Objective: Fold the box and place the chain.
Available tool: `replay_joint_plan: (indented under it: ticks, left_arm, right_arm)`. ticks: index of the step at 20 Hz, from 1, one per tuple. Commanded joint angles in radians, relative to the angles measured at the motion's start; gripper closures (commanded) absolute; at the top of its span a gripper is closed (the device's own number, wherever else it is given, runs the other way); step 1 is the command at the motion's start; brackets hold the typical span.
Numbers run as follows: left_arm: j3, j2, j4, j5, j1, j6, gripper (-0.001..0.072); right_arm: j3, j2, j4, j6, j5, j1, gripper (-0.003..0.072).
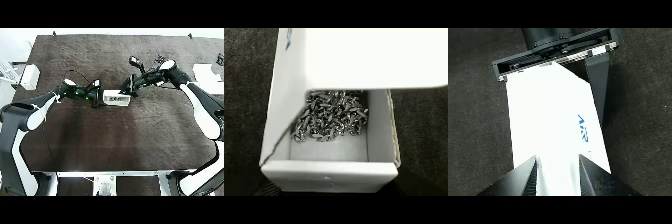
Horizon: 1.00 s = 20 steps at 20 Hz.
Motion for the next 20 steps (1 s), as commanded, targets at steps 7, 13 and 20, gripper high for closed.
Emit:
replay_joint_plan:
  ticks: [7, 13, 20]
  left_arm:
    - [0.000, 0.000, 0.000, 0.000, 0.000, 0.000, 0.0239]
    - [0.000, 0.000, 0.000, 0.000, 0.000, 0.000, 0.0239]
    - [0.000, 0.000, 0.001, 0.000, 0.000, 0.000, 0.0239]
  right_arm:
    - [-0.004, -0.022, 0.031, -0.066, -0.009, 0.002, 0.0362]
    - [-0.005, -0.043, 0.031, -0.085, -0.010, 0.002, 0.0359]
    - [-0.004, -0.039, 0.032, -0.122, 0.011, 0.001, 0.0260]
